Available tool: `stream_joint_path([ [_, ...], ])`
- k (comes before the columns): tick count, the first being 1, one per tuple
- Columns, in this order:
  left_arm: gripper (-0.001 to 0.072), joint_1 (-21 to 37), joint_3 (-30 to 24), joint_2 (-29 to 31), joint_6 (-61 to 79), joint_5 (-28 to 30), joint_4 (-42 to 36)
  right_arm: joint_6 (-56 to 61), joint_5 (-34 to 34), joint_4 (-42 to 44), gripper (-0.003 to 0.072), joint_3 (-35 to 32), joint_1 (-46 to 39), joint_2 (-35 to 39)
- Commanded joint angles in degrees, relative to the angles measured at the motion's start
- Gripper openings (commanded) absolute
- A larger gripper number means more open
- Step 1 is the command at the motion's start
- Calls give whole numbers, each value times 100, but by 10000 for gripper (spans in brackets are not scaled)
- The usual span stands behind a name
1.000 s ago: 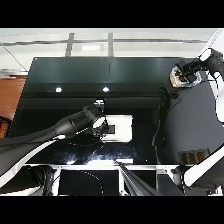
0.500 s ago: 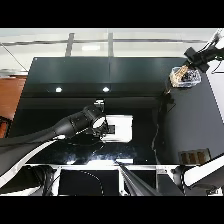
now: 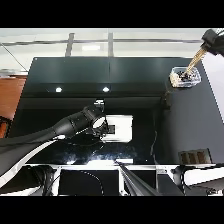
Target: Fold the box and place the chain.
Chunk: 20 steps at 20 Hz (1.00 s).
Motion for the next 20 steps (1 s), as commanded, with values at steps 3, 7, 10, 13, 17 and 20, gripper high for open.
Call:
stream_joint_path([
  [3, 27, 2, -2, -2, 0, -9, 0, -800, 262, 76, 43, 227, -52, 627],
  [7, 27, 2, -2, -2, 0, -7, 0, -1738, 1296, 494, 42, -50, -50, 1349],
  [10, 27, 2, -2, -2, 0, 0, 0, -2304, 1829, 1231, 41, -1056, -48, 2221],
  [13, 27, 2, -2, -2, 0, -2, -2, -2599, 2122, 1510, 41, -2345, 35, 3230],
  [17, 27, 2, -2, -2, 0, -2, -15, -2634, 2288, 2006, 41, -4105, 614, 4321],
  [20, 27, 0, -2, -2, 0, -2, -17, -2632, 2461, 2579, 41, -4758, 1344, 4520],
])
